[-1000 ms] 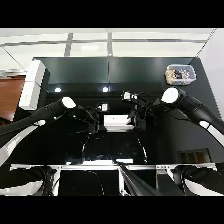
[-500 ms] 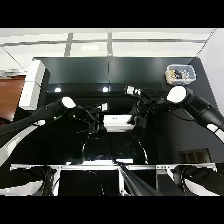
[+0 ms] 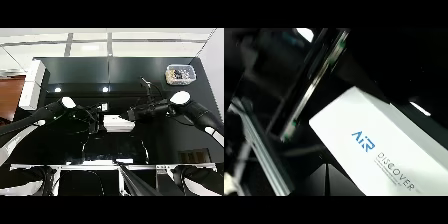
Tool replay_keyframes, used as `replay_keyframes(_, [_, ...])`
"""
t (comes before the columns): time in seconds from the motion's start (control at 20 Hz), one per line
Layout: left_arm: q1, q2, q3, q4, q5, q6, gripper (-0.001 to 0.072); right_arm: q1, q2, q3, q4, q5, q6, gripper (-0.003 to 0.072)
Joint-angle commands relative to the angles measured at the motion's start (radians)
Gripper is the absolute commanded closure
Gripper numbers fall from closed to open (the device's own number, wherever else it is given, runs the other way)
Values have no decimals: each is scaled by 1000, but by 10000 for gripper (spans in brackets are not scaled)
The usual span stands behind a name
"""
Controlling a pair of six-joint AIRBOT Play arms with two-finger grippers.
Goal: Fold the box and place the chain.
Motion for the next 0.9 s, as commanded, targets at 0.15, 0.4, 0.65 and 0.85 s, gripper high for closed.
replay_keyframes(0.15, [0,0,1,0,0,-1,213,8,-95,-56,177,-51,102,675])
replay_keyframes(0.4, [0,0,1,0,0,-1,213,35,-126,-56,94,-85,143,674])
replay_keyframes(0.65, [0,0,1,0,0,-1,213,35,-127,-56,16,-101,183,674])
replay_keyframes(0.85, [0,0,1,0,0,-1,213,35,-127,-56,-16,-115,195,674])
